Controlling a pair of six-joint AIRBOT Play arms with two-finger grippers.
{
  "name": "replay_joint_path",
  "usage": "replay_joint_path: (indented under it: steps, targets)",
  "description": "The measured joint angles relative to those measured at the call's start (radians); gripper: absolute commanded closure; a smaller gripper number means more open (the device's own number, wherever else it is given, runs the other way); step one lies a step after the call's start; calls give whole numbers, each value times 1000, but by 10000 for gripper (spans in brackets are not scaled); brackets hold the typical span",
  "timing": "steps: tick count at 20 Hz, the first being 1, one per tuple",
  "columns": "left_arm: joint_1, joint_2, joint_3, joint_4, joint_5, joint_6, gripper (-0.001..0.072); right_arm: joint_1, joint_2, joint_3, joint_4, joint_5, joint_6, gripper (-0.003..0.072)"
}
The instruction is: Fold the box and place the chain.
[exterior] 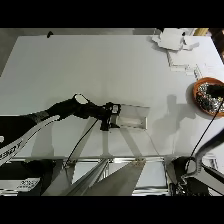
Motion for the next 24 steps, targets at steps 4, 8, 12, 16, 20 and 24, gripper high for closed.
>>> replay_joint_path:
  steps: [4, 8, 12, 16, 20, 24]
  targets:
    - [0, 0, 0, 0, 0, 0, 277, -27, -110, 0, 22, -39, -40, 438]
    - [0, 0, 0, 0, 0, 0, 277, -35, -164, 0, 31, -51, -54, 438]
    - [0, 0, 0, 0, 0, 0, 277, -37, -182, 0, 35, -66, -59, 452]
    - [0, 0, 0, 0, 0, 0, 277, -37, -187, 0, 49, -69, -61, 489]
    - [0, 0, 0, 0, 0, 0, 277, -37, -189, 0, 54, -41, -64, 639]
    - [0, 0, 0, 0, 0, 0, 277, -37, -175, 0, 61, 4, -64, 668]
